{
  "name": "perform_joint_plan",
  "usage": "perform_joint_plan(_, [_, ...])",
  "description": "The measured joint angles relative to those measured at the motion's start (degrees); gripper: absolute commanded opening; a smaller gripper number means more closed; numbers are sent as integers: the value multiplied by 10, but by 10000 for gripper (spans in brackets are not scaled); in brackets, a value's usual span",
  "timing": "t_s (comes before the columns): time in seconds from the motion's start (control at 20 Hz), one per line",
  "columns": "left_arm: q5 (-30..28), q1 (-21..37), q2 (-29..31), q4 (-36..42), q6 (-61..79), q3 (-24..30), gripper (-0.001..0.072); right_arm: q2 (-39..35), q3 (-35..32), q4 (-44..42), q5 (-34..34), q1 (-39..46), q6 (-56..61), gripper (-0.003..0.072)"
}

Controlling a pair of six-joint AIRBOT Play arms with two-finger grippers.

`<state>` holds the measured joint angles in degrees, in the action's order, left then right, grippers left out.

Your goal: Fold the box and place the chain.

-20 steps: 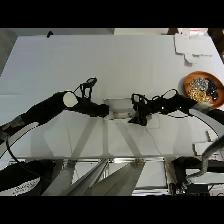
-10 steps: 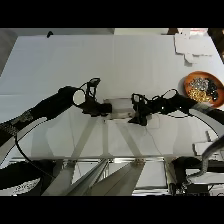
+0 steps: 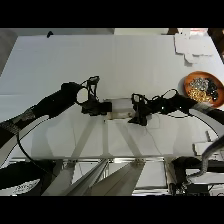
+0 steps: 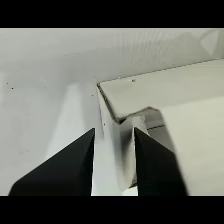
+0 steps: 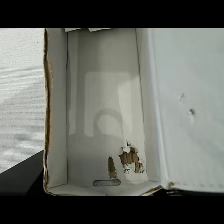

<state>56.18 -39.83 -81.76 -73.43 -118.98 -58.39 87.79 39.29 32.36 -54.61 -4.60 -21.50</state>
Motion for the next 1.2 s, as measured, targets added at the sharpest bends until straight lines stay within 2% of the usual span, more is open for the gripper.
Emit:
perform_joint_plan(0.3, [43,-25,-46,-48,-50,-56,263,0,0,0,0,0,0,459])
perform_joint_plan(0.7, [97,-47,-84,-89,-79,-88,263,0,0,0,0,0,0,459])
perform_joint_plan(1.2, [60,-49,-93,-78,-116,-96,273,0,0,0,0,0,0,459])
